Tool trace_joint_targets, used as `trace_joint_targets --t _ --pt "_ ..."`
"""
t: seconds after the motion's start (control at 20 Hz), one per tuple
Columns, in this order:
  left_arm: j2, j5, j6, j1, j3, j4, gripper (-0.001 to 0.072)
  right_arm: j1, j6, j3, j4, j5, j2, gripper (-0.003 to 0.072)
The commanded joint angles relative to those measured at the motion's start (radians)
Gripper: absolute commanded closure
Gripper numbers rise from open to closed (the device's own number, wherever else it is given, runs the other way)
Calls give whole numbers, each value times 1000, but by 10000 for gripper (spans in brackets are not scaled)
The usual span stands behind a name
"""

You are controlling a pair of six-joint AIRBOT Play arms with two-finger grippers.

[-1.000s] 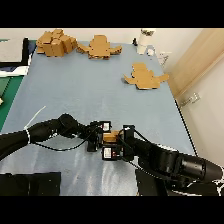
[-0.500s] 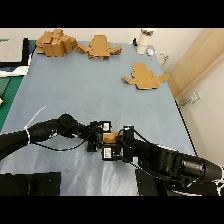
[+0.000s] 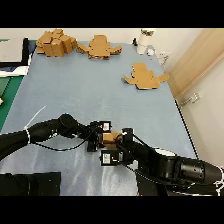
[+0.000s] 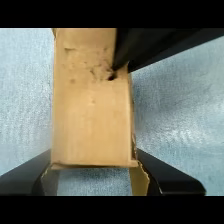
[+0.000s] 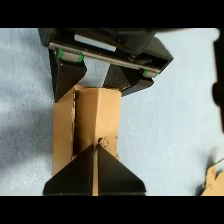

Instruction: Fold the box.

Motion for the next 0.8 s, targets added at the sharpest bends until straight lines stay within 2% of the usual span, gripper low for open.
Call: trace_joint_targets --t 0.0,0.2,0.75 --pt "0 1 1 0 1 0 181 26 42 -8 -39 -12 0 669" --pt "0 1 1 0 1 0 181 26 69 -8 -106 -15 1 669" --pt "0 1 1 0 1 0 181 39 68 -8 -3 -12 2 668"
